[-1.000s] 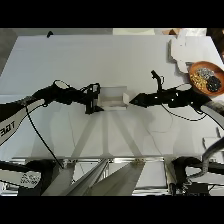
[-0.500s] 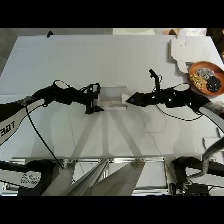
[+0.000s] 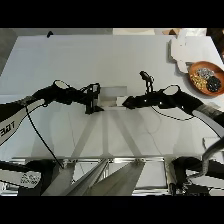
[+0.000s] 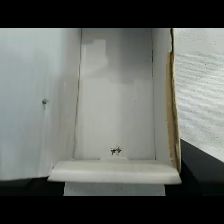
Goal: Fold the box and place the chain.
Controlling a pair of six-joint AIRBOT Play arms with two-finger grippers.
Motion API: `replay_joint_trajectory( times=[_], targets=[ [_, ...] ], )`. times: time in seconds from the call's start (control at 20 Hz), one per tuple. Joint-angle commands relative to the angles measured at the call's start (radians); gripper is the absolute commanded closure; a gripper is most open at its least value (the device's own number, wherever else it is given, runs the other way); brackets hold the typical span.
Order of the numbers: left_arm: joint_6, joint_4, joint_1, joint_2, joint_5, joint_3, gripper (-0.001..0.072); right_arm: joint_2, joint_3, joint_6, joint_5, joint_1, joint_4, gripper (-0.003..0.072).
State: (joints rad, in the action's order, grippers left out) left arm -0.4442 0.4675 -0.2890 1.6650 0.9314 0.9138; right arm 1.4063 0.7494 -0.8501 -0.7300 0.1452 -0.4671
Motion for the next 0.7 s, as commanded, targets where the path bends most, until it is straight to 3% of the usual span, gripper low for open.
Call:
replay_joint_trajectory(
  times=[0.0, 0.35, 0.65],
  targets=[
    [0.000, 0.000, 0.000, -0.001, 0.000, 0.000, 0.0429, -0.006, 0.009, -0.066, 0.069, 0.022, -0.048, 0.0281],
    [0.000, 0.000, 0.000, -0.001, 0.000, 0.000, 0.0429, -0.062, 0.031, -0.335, 0.147, 0.062, -0.291, 0.0280],
    [0.000, 0.000, 0.000, -0.001, 0.000, 0.000, 0.0429, -0.061, 0.126, -0.791, 0.124, 0.179, -0.766, 0.0280]
  ],
)
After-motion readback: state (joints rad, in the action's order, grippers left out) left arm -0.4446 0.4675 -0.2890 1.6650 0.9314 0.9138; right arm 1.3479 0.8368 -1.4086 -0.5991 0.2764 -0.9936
